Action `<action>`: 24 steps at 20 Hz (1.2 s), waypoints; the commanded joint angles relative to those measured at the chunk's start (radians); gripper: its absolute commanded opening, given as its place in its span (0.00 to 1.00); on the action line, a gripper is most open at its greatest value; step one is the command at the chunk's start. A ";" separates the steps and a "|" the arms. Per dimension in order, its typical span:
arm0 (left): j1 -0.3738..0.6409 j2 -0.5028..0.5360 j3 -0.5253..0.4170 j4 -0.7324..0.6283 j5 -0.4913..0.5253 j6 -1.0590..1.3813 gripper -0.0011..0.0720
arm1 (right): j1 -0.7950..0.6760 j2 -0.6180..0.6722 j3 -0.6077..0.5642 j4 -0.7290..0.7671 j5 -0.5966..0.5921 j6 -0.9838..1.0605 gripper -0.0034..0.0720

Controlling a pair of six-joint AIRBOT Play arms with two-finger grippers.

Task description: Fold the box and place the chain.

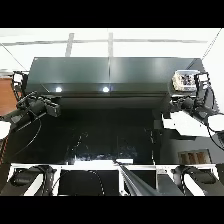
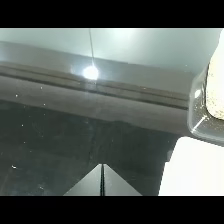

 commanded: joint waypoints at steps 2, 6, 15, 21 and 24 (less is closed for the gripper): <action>-0.001 0.001 0.000 0.000 0.000 0.000 0.06 | 0.001 0.000 -0.001 0.000 0.000 0.000 0.06; -0.001 0.001 0.000 0.000 0.000 0.000 0.06 | 0.001 0.000 -0.001 0.000 0.000 0.000 0.06; -0.001 0.001 0.000 0.000 0.000 0.000 0.06 | 0.001 -0.003 0.000 0.240 -0.071 0.000 0.07; -0.001 -0.011 0.000 -0.006 0.066 -0.003 0.06 | -0.206 -0.015 0.000 0.220 -0.290 -0.002 1.00; -0.003 -0.041 0.000 -0.037 0.099 -0.011 0.79 | -0.468 -0.090 0.066 0.093 -0.189 -0.003 1.00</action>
